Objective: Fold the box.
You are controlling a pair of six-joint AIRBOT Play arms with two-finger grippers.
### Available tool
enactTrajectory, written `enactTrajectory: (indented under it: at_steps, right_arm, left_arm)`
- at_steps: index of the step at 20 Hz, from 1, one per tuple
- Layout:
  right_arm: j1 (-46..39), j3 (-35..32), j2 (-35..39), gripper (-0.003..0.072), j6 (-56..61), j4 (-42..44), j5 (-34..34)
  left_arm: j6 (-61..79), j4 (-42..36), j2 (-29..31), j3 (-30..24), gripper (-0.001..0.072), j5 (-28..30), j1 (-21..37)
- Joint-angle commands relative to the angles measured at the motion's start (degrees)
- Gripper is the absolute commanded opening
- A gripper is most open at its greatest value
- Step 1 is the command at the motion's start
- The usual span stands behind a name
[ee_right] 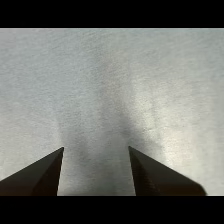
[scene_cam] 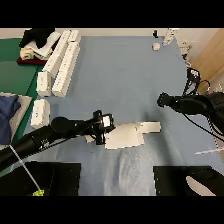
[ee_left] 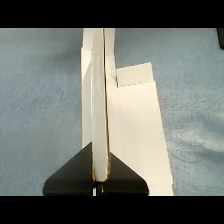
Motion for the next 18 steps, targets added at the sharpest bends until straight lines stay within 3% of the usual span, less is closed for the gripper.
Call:
enactTrajectory:
  at_steps: [1, 5, 8, 11, 18]
  right_arm:
    - [0.02, -0.04, -0.13, 0.0626, 0.04, 0.57, -0.17]
    - [0.02, -0.04, -1.46, 0.0627, 0.04, 1.79, -0.20]
    - [0.04, -0.04, -2.23, 0.0627, 0.04, 2.36, -0.17]
    - [0.04, -0.04, -2.51, 0.0627, 0.04, 2.36, -0.24]
    - [0.04, -0.04, -2.51, 0.0627, 0.04, 2.36, -0.24]
  left_arm:
    - [-1.60, 0.26, -3.19, 4.35, 0.0010, -11.67, 7.87]
    - [-1.46, 3.06, -14.84, 12.68, 0.0011, -25.44, 12.74]
    - [-4.35, 4.39, -21.05, 18.40, 0.0011, -30.14, 13.00]
    - [-4.35, 4.35, -23.34, 20.79, 0.0012, -31.01, 13.00]
    - [-7.48, 4.28, -23.45, 19.56, 0.0012, -30.97, 13.00]
